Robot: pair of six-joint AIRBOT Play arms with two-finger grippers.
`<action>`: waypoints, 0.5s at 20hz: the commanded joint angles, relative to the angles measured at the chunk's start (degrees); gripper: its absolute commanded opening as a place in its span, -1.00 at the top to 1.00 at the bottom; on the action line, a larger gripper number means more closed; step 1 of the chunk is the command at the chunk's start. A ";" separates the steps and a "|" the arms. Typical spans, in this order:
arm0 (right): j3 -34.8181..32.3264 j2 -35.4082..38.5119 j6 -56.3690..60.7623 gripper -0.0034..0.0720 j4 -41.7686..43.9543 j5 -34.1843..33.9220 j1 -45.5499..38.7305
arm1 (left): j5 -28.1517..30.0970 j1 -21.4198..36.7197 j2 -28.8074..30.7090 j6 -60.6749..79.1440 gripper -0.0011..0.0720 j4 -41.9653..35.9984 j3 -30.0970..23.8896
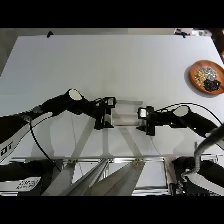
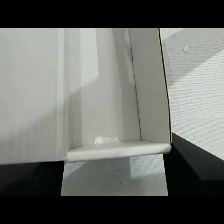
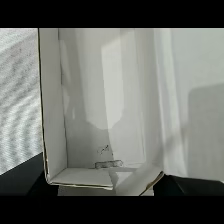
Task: Fold the box and place the chain.
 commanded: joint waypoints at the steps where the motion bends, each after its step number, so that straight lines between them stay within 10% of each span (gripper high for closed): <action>1: 0.00 0.00 0.00 -0.37 0.02 0.00 0.04 | -0.20 -0.09 -0.04 -0.02 -0.41 0.02 -0.02; 10: 0.00 0.00 -0.02 -0.35 0.07 -0.04 0.04 | -0.22 -0.09 -0.04 -0.02 -0.41 0.02 -0.02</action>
